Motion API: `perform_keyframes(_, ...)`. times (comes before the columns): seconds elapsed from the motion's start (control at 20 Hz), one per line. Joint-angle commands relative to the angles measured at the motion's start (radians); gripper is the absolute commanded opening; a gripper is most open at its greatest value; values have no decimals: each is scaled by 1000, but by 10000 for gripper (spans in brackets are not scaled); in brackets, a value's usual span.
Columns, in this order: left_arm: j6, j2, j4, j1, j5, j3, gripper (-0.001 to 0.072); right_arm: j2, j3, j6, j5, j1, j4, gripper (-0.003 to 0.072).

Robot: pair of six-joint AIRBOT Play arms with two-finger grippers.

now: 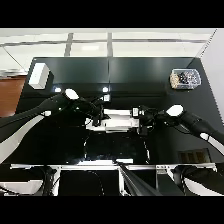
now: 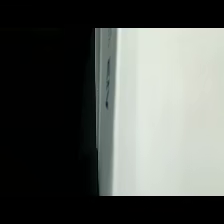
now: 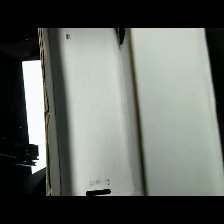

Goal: Fold the box and place the chain.

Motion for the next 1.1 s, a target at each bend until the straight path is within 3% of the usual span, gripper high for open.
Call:
perform_keyframes(0.0,-3,-1,0,0,3,1,25,-31,0,-20,10,0,-50,699)
perform_keyframes(0.9,-3,0,0,0,2,1,25,-53,-1,-2,16,-2,-56,699)
perform_keyframes(0.95,-3,0,0,0,2,1,25,-53,-1,-2,16,-2,-56,658)
perform_keyframes(1.05,-4,0,0,0,2,1,25,-53,-1,-2,16,-2,-56,652)
